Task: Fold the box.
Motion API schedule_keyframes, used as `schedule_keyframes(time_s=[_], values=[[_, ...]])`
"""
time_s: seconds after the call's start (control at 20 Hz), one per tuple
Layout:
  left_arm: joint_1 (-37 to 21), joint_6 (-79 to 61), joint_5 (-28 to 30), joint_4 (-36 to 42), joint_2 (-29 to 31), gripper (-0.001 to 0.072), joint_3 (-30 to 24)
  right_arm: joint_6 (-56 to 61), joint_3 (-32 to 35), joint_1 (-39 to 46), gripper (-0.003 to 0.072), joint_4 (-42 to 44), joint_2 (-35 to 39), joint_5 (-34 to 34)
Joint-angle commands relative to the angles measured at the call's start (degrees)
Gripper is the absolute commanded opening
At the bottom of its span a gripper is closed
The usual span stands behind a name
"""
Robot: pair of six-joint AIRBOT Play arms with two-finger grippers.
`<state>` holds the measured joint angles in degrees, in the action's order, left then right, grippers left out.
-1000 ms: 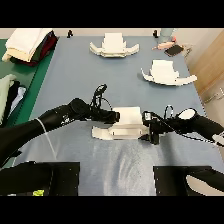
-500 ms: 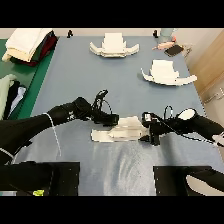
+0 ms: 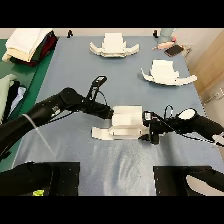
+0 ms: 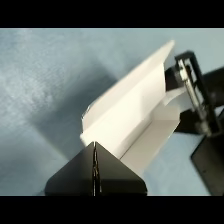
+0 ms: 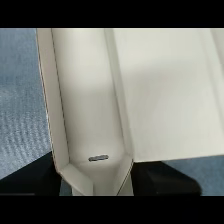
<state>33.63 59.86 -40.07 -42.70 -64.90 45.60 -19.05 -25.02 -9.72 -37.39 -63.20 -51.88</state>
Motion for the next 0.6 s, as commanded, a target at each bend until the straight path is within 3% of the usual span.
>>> schedule_keyframes(time_s=[0.0, 0.2, 0.25, 0.3, 0.35, 0.55], values=[[-0.4, -2.3, -1.2, -9.7, 10.5, 0.001, -5.3, -0.1, 0.0, 0.0, 0.0513, -0.1, 0.0, -0.2], [-0.4, -16.2, -4.7, -9.9, 25.3, 0.0016, -13.8, -0.1, 0.0, 0.0, 0.0513, -0.1, 0.0, -0.2], [-0.4, -19.0, -4.7, -9.9, 27.1, 0.0214, -14.9, -0.1, 0.0, 0.0, 0.0513, -0.1, 0.0, -0.2], [-0.4, -21.0, -4.1, -9.9, 28.0, 0.0648, -15.7, -0.1, 0.0, 0.0, 0.0513, -0.1, 0.0, -0.2], [-0.4, -21.9, -3.6, -9.9, 27.9, 0.0697, -16.1, -0.1, 0.0, 0.0, 0.0513, -0.1, 0.0, -0.2], [-0.4, -29.8, -3.5, -9.9, 22.6, 0.0697, -16.3, -0.1, 0.0, 0.0, 0.0513, -0.1, 0.0, -0.2]])
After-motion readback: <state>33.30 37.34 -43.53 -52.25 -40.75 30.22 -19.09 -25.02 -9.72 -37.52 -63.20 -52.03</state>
